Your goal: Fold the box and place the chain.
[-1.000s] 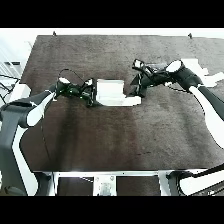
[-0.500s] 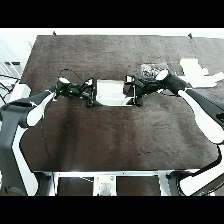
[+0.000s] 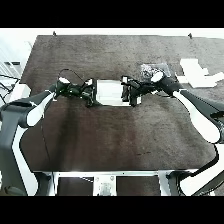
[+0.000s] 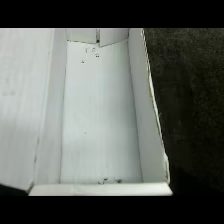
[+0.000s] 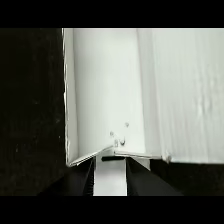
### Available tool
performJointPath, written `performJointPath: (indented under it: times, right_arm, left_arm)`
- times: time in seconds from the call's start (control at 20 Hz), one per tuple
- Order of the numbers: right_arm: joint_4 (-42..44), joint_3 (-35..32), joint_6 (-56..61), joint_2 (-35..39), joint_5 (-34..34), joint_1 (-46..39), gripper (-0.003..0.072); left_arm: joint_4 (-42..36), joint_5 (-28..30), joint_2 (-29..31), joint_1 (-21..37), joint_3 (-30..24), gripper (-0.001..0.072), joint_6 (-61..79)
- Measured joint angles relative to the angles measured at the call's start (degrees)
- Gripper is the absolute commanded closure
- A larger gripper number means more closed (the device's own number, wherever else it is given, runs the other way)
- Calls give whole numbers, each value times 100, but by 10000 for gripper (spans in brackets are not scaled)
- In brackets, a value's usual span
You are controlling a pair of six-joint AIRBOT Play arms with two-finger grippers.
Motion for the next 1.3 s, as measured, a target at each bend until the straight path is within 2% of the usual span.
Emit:
performJointPath:
  times: [0.35, 0.45, 0.5, 0.7, 0.75, 0.8, 0.85, 0.9, 1.3]
  right_arm:
    - [411, 0, -164, -129, -306, 188, 442]
    - [442, 0, -203, -164, -356, 203, 262]
    - [452, 0, -210, -175, -367, 210, 123]
    - [459, 2, -236, -195, -409, 210, 112]
    - [459, 2, -236, -197, -411, 197, 122]
    - [459, 2, -225, -199, -413, 179, 250]
    - [444, 0, -173, -195, -413, 149, 495]
    - [363, 0, -103, -177, -404, 105, 671]
    - [-328, 0, 1497, 634, 505, -382, 671]
  left_arm:
    - [2, 0, 0, 4, 0, 409, 0]
    - [2, 0, 0, 4, 0, 409, -2]
    - [2, 2, 0, 4, 0, 409, -2]
    - [2, 2, 0, 2, 0, 409, 2]
    - [2, 2, 0, 2, 0, 409, 0]
    - [0, 2, 0, 2, 0, 409, -2]
    - [0, 2, 0, 0, 0, 409, -7]
    - [0, 0, 0, 0, 0, 409, -7]
    - [0, 0, 0, -2, 0, 409, -4]
